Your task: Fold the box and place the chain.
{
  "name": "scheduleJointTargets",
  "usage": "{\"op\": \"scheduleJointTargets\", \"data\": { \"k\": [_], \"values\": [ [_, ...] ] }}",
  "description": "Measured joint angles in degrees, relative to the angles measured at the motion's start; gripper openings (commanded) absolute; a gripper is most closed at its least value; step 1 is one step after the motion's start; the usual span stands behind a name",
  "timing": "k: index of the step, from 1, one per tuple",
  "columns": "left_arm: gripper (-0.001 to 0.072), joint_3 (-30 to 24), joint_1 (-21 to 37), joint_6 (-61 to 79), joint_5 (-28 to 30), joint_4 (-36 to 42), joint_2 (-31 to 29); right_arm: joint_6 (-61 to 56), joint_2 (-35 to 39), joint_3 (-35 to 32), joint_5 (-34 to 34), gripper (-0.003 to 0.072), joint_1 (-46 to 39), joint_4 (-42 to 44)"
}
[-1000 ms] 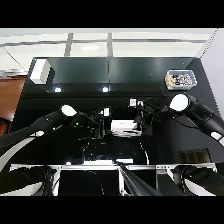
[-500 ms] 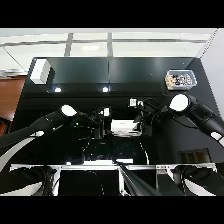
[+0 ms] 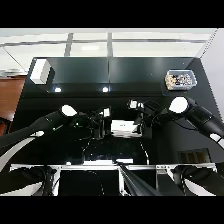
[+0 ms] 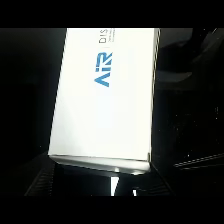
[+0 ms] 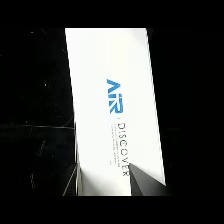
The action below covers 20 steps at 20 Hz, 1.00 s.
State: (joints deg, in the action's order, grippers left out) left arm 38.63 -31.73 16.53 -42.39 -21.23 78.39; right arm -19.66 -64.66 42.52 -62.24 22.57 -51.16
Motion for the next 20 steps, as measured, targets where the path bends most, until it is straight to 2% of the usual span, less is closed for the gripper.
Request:
{"op": "scheduleJointTargets", "data": {
  "k": [7,12,13,14,15,20],
  "values": [
    [0.0274,0.00,0.00,-0.24,0.68,0.26,0.00,-2.12,0.90,0.70,-0.02,0.0372,0.00,0.79],
    [0.0274,0.00,0.00,-0.22,0.61,0.22,0.00,-12.50,2.75,1.68,0.15,0.0371,-2.62,5.31],
    [0.0274,0.00,0.00,-0.20,0.46,0.15,0.00,-15.04,2.91,1.73,-0.59,0.0348,-3.58,6.71],
    [0.0274,0.00,0.00,-0.20,0.39,0.11,0.00,-17.79,3.08,1.77,-1.42,0.0101,-4.66,8.35],
    [0.0274,0.00,0.00,-0.17,0.37,0.11,0.00,-20.50,3.17,1.81,-2.34,0.0014,-5.51,9.73],
    [0.0274,0.00,0.00,-0.13,0.24,0.07,0.00,-34.75,3.06,-1.07,-4.66,0.0014,-7.65,15.91]
  ]
}}
